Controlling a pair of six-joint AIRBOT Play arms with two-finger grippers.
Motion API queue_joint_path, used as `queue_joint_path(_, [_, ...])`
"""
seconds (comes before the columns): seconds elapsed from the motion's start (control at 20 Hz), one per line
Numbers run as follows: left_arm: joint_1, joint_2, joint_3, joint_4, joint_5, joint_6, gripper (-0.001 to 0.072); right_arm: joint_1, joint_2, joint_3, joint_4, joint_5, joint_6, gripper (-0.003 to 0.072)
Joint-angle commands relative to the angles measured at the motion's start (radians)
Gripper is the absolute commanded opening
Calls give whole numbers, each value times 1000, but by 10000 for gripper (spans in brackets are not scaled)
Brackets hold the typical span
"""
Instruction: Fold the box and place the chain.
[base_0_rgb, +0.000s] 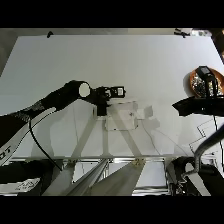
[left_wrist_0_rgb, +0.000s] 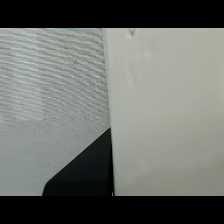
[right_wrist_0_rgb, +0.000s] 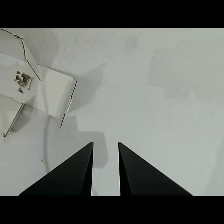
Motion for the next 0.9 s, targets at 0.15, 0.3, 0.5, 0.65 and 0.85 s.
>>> queue_joint_path(0.15, [0,1,0,42,-3,0,8,-1,0,0,19,-18,3,157])
queue_joint_path(0.3, [0,1,0,42,-3,0,9,-1,0,-1,19,-19,3,157])
queue_joint_path(0.5, [0,1,0,42,-2,0,11,0,0,-1,19,-20,1,157])
queue_joint_path(0.65, [0,1,0,42,-3,0,11,0,0,-1,27,-27,-10,157])
queue_joint_path(0.85, [0,1,0,31,-3,0,10,13,0,0,141,-24,-126,16])
